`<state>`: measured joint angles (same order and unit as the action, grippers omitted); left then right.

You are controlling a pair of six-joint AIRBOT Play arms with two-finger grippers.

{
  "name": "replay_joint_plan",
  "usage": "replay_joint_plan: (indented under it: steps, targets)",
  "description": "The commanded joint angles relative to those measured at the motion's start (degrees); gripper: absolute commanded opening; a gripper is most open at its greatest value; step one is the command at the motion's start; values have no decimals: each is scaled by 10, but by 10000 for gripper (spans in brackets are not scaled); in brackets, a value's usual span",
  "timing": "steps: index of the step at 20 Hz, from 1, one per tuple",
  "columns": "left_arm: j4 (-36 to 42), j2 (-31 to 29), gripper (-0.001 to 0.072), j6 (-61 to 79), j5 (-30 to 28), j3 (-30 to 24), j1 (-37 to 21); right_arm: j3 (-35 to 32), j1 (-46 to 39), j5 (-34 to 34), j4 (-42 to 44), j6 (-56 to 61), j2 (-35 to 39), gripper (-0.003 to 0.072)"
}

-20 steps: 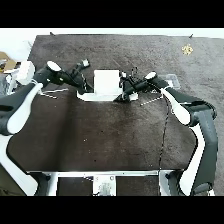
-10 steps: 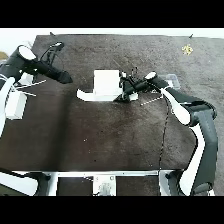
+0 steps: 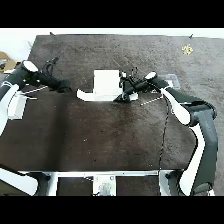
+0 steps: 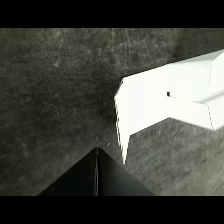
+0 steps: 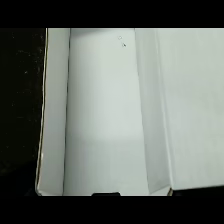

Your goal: Fold the box and place the chain.

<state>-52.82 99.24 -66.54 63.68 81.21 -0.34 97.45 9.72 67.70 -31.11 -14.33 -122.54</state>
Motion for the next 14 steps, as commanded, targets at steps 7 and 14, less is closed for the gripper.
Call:
replay_joint_plan:
  steps: [7,14]
  targets:
    - [113,80,12,12,8,-8,0,0,0,0,0,0,0,497]
    - [197,84,12,59,7,-8,50,0,0,0,1,0,0,497]
